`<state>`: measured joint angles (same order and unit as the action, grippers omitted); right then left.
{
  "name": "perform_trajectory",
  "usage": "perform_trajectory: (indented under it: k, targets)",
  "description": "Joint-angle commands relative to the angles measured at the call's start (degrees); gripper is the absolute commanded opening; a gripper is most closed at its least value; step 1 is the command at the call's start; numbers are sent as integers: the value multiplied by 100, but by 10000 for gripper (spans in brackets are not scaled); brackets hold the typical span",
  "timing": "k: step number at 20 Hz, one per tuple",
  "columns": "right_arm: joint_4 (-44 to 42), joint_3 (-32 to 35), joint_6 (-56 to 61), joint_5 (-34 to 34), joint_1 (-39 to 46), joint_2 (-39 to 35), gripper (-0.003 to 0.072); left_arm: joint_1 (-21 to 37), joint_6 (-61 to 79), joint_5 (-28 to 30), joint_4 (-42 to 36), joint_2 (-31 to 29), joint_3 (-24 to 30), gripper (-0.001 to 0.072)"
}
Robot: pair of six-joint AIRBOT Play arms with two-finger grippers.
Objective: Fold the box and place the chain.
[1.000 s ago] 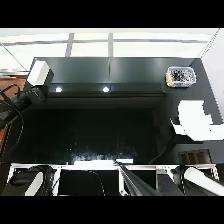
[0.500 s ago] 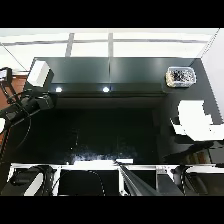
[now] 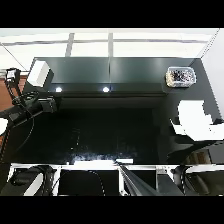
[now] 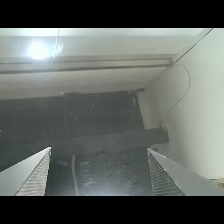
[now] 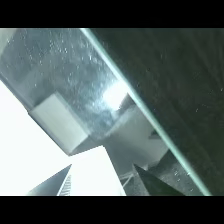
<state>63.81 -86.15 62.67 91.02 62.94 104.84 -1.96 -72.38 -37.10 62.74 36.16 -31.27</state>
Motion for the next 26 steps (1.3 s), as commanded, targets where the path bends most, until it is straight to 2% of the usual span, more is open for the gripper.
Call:
perform_trajectory:
  k: [1, 2, 3, 4, 5, 8, 11, 16, 21, 23, 26]
  targets:
    - [35, 50, -68, 195, -20, -48, 241, -7, 28, -13, 0, 2, 0, 708]
    - [46, 101, -133, 212, -13, -101, 116, -7, 28, -13, 0, 2, 0, 708]
    - [57, 162, -181, 203, -13, -157, 115, -7, 28, -13, 0, 2, 0, 708]
    - [39, 221, -201, 160, -13, -221, 45, -7, 28, -11, 0, 2, 0, 707]
    - [-111, 273, -315, 181, -22, -286, 12, -7, 28, -2, 0, 2, 0, 708]
    - [-868, 662, -667, 208, -35, -608, 11, -7, 26, 24, -2, 2, 0, 708]
    - [-1056, 1257, -813, 210, -138, -1051, 11, -7, 26, 26, -2, 2, 0, 708]
    - [-1939, 2610, -922, 116, -490, -2015, 13, -7, 22, -4, -44, 2, 0, 707]
    - [-3239, 4234, -949, -1060, -1539, -3668, 14, -11, 22, -232, -306, 24, 0, 707]
    - [-4011, 5027, -962, -1742, -2212, -4483, 14, -31, 26, -302, -658, 120, 0, 707]
    - [-4795, 6120, -960, -2946, -3442, -5650, 13, -328, 24, -299, -678, 402, 0, 707]
